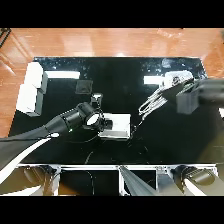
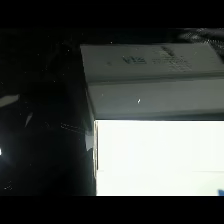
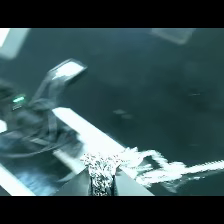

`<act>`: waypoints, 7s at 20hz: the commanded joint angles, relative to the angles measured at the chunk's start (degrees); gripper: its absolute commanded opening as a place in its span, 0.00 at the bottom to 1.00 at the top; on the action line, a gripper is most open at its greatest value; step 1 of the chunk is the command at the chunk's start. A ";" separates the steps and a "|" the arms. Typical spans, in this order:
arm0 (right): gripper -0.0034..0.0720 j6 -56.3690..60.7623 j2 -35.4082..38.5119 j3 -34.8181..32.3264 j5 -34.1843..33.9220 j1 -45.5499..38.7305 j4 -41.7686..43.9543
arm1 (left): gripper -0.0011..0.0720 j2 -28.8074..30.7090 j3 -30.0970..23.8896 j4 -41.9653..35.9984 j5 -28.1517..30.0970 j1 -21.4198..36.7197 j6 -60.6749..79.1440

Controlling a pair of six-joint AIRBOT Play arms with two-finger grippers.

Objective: Fold the box and place the chain.

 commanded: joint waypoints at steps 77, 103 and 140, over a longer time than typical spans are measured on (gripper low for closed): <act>0.97 -55.23 -17.55 -38.51 32.57 10.45 -3.41 | 0.04 0.02 0.04 3.85 -2.32 0.79 -1.81; 0.08 -60.94 -22.73 -38.51 34.01 10.45 -0.76 | 0.04 0.02 0.04 3.67 -2.32 0.79 -1.81; 0.08 -26.43 -10.12 -14.19 18.45 4.98 15.10 | 0.04 0.02 0.04 3.63 -2.34 0.79 -1.81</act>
